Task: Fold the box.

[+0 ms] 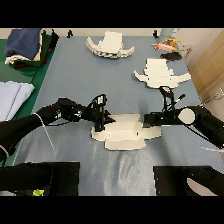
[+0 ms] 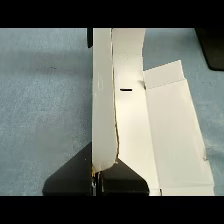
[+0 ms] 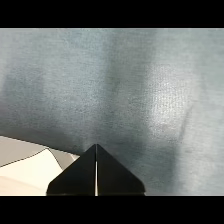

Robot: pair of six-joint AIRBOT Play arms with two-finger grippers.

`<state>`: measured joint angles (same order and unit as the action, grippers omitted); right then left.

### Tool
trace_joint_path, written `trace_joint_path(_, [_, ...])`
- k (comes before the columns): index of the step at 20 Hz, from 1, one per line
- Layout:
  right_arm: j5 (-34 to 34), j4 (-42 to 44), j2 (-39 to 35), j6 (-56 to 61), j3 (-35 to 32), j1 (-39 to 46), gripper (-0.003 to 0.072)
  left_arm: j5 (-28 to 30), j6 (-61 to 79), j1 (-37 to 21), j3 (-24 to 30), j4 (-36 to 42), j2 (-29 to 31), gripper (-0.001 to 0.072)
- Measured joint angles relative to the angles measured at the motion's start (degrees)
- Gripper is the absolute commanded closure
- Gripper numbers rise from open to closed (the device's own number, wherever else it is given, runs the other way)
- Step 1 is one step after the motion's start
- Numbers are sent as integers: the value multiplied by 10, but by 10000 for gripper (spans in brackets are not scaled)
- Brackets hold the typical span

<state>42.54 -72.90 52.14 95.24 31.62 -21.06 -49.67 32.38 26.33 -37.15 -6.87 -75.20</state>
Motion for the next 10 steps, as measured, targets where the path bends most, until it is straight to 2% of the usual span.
trace_joint_path(4, [-13,-16,-1,12,0,0,684,1,23,3,2,-1,30,700])
trace_joint_path(10, [-43,-51,-2,51,0,0,684,67,81,38,39,23,86,701])
